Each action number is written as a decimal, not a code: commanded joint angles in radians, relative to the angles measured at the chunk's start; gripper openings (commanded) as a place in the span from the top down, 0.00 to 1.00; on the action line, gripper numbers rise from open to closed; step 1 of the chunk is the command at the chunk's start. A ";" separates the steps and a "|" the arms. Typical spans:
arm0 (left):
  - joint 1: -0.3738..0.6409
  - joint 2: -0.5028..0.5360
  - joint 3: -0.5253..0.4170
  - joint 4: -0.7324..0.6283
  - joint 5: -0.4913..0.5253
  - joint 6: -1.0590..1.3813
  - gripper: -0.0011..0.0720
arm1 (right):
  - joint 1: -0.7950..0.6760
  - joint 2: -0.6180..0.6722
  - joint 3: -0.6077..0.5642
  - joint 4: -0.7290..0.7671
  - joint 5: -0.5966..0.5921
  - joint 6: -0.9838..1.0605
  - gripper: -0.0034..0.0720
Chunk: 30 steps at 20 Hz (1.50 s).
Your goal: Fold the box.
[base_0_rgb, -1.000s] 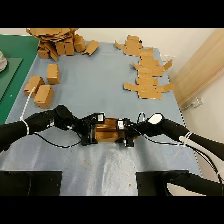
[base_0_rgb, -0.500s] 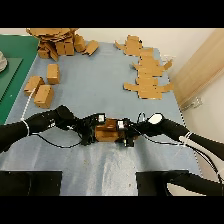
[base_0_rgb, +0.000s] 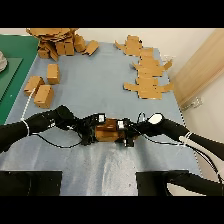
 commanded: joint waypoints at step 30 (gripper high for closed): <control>0.000 0.000 0.000 0.001 0.000 0.000 0.45 | -0.002 0.213 0.001 -0.277 0.105 0.377 0.00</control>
